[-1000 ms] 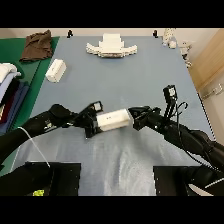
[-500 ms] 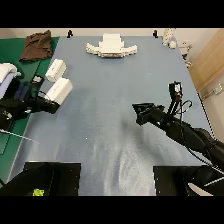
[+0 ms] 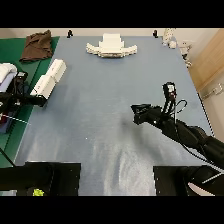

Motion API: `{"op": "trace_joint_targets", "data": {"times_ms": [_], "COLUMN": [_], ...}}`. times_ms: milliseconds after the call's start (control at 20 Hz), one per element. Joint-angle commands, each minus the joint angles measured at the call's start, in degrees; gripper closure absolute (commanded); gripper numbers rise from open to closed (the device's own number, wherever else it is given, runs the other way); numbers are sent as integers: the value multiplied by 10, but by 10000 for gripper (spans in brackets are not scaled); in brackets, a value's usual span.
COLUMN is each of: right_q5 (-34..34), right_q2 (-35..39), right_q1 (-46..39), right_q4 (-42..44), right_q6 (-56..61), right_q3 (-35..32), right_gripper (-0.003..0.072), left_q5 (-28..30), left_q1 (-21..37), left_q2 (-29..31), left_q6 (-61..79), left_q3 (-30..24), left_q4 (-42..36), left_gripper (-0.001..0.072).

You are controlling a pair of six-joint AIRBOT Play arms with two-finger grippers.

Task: Fold the box.

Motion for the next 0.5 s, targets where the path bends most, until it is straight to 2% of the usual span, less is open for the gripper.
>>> {"op": "trace_joint_targets", "data": {"times_ms": [0, 200, 450], "right_q5": [0, 2, 2], "right_q2": [-18, -39, -71], "right_q1": [0, 0, 0], "right_q4": [0, 0, 0], "right_q6": [4, 3, 3], "right_q3": [21, 44, 53], "right_gripper": [598, 598, 599], "left_q5": [4, 4, 4], "left_q1": [-9, -35, -43], "left_q2": [-64, -102, -104], "left_q6": [-6, -6, -6], "left_q3": [48, 77, 79], "left_q4": [-1, -1, -5], "left_gripper": [282, 282, 282]}}
